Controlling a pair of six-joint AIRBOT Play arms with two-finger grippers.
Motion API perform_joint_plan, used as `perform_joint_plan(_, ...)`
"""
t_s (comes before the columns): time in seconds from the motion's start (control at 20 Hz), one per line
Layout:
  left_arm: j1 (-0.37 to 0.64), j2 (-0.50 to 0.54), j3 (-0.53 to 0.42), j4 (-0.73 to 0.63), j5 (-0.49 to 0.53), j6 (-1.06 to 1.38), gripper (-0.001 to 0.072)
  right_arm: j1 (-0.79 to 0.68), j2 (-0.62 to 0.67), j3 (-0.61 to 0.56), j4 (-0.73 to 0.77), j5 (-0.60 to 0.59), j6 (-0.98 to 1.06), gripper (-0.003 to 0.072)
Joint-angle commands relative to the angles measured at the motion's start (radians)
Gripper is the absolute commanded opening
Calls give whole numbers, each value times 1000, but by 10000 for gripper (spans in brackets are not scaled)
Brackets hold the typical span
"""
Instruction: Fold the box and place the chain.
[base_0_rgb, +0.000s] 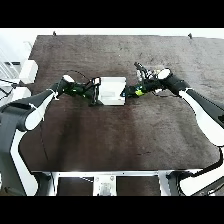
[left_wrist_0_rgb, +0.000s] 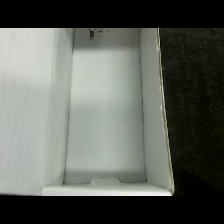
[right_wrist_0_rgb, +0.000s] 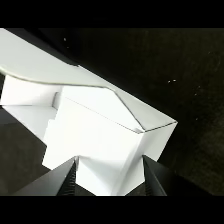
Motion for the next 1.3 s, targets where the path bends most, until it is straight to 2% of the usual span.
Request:
perform_joint_plan(0.0, 0, 0, 0, 1, -1, 1, 169, 39, 0, 34, -134, -19, 114, 492)
perform_joint_plan(0.3, 0, 0, 0, 1, -1, 1, 170, 93, -2, 55, -335, -43, 300, 505)
perform_joint_plan(0.55, 0, 0, 0, 1, 0, 1, 170, 139, -42, 110, -367, -64, 365, 504)
perform_joint_plan(0.85, 0, 0, 0, 0, 0, 1, 170, 216, -86, 184, -587, -33, 564, 503)
perform_joint_plan(1.0, 0, 0, 0, 1, 0, 1, 170, 221, -107, 232, -676, 45, 636, 502)
perform_joint_plan(1.25, 0, 0, 0, 1, 0, 1, 170, 230, -194, 360, -740, 188, 682, 501)
